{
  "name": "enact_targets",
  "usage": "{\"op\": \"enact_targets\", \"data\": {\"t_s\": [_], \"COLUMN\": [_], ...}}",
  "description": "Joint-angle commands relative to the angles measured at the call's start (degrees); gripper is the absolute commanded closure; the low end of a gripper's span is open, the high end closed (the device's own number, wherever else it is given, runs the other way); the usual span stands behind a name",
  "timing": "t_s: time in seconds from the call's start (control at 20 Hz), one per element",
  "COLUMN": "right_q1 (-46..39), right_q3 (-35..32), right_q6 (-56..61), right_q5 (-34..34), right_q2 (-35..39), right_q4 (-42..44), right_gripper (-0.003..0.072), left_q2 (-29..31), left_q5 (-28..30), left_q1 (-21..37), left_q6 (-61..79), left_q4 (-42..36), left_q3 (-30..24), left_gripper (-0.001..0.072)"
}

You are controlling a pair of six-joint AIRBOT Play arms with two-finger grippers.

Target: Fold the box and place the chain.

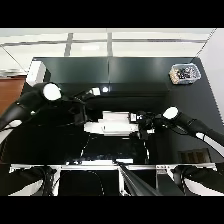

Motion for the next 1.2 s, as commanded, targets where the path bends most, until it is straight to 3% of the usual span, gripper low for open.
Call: {"op": "enact_targets", "data": {"t_s": [0.0, 0.15, 0.25, 0.4, 0.5, 0.6, 0.85, 1.15], "right_q1": [0.07, 0.07, 0.07, 0.07, 0.07, 0.07, 0.07, 0.07], "right_q3": [0.04, 0.04, 0.04, 0.04, 0.04, 0.04, 0.04, 0.04], "right_q6": [0.00, 0.00, 0.02, 0.02, 0.02, 0.02, 0.04, 0.02], "right_q5": [0.22, 0.22, 0.22, 0.22, 0.22, 0.22, 0.20, 0.20], "right_q2": [-0.04, -0.04, -0.04, -0.04, -0.04, -0.04, -0.04, -0.04], "right_q4": [-0.04, -0.07, -0.07, -0.07, -0.07, -0.04, -0.04, -0.04], "right_gripper": [0.0486, 0.0486, 0.0486, 0.0486, 0.0486, 0.0486, 0.0486, 0.0486], "left_q2": [1.42, -1.18, -3.23, -5.33, -6.99, -9.77, -16.98, -14.27], "left_q5": [-15.98, -13.86, -4.37, 13.86, 21.73, 21.77, 12.02, 9.38], "left_q1": [3.04, 0.61, -1.60, -1.27, -0.50, -0.24, -0.28, 2.05], "left_q6": [-9.77, -2.73, 2.78, 3.50, 3.48, 2.82, -4.63, -4.44], "left_q4": [-7.76, -30.23, -40.33, -42.40, -41.88, -37.48, -28.02, -24.24], "left_q3": [-0.74, -4.59, -5.77, -5.62, -5.60, -4.90, -2.40, 1.03], "left_gripper": [0.0679, 0.0679, 0.0679, 0.0679, 0.0679, 0.0679, 0.0680, 0.0681]}}
